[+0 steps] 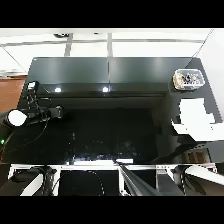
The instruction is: Fold the box and place the chain.
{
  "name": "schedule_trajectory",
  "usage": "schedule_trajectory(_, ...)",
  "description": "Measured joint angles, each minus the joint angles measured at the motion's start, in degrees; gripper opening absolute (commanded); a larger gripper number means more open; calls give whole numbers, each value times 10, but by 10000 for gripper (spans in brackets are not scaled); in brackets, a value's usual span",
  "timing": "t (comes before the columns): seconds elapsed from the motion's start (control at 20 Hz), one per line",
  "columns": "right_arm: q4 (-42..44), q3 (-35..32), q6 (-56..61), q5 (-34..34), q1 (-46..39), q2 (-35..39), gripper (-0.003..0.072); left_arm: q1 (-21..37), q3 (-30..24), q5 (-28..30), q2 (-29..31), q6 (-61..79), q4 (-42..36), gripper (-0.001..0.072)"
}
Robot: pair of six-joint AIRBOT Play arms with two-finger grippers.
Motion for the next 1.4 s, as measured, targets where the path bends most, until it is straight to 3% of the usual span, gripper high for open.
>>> schedule_trajectory(0.15, 11, 54, -110, 111, -12, -83, 703, 0, 1, -6, 0, -24, 16, 708)
schedule_trajectory(0.35, 17, 79, -232, 173, -16, -140, 701, 0, 1, -10, 0, -38, 25, 708)
schedule_trajectory(0.45, 32, 83, -282, 183, -17, -151, 448, 0, 1, -12, 0, -40, 27, 708)
schedule_trajectory(0.5, 38, 85, -299, 188, -17, -154, 431, 0, 1, -13, 0, -43, 27, 708)
schedule_trajectory(0.6, 44, 86, -325, 199, -17, -159, 297, 0, 1, -13, 0, -44, 25, 708)
schedule_trajectory(0.65, 47, 87, -334, 206, -17, -160, 277, 0, 1, -13, 0, -44, 24, 708)
schedule_trajectory(0.7, 48, 87, -339, 213, -17, -161, 125, 0, 1, -13, 0, -44, 23, 708)
schedule_trajectory(0.8, 51, 87, -341, 236, -17, -161, 119, 0, 1, -11, 0, -44, 21, 708)
schedule_trajectory(0.9, 52, 85, -335, 259, -17, -156, 21, 0, 1, -4, 0, -44, 18, 708)
schedule_trajectory(1.15, 63, 48, -310, 271, -5, -105, 17, 0, 1, 26, 0, -44, 14, 708)
schedule_trajectory(1.4, 104, -12, -291, 256, 69, -30, 14, 0, 1, 45, 0, -44, 14, 708)
